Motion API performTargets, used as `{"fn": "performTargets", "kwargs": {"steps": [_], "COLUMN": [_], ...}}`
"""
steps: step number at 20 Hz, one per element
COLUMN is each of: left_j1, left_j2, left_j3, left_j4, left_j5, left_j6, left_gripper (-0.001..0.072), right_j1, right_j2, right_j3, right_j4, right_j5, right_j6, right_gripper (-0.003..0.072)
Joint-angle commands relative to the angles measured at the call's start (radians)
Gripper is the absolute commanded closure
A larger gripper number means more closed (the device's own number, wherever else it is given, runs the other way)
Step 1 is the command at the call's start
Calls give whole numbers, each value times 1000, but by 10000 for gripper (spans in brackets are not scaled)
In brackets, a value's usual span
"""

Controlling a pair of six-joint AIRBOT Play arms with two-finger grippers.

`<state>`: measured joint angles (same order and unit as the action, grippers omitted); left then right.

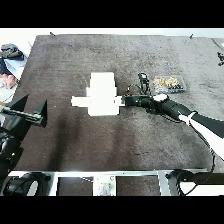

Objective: Fold the box and place the chain.

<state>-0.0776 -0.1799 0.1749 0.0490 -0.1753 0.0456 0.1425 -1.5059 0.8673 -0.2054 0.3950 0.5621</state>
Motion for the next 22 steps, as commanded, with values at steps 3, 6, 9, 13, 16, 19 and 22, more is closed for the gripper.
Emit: {"fn": "performTargets", "kwargs": {"steps": [3, 6, 9, 13, 16, 19, 22], "left_j1": [0, 0, 0, 0, 0, 0, 0], "left_j2": [-288, -560, -817, -1107, -1320, -1526, -1690], "left_j3": [127, 279, 472, 756, 1035, 1323, 1547], "left_j4": [-1, 0, 0, 84, 365, 546, 588], "left_j5": [-27, -84, -201, -385, -582, -857, -1000], "left_j6": [42, 72, 67, -61, -391, -602, -730], "left_gripper": [45, 45, 45, 46, 46, 46, 46], "right_j1": [4, 4, 4, 4, 4, 4, 4], "right_j2": [1, 1, 1, 1, 1, 1, 1], "right_j3": [-3, -3, -3, -3, -3, -3, -3], "right_j4": [0, 0, 0, 0, 0, 0, 1], "right_j5": [-18, -14, 1, 0, -4, -3, -13], "right_j6": [-17, -17, -18, -26, -29, -47, -47], "right_gripper": [698, 699, 698, 699, 698, 698, 698]}}
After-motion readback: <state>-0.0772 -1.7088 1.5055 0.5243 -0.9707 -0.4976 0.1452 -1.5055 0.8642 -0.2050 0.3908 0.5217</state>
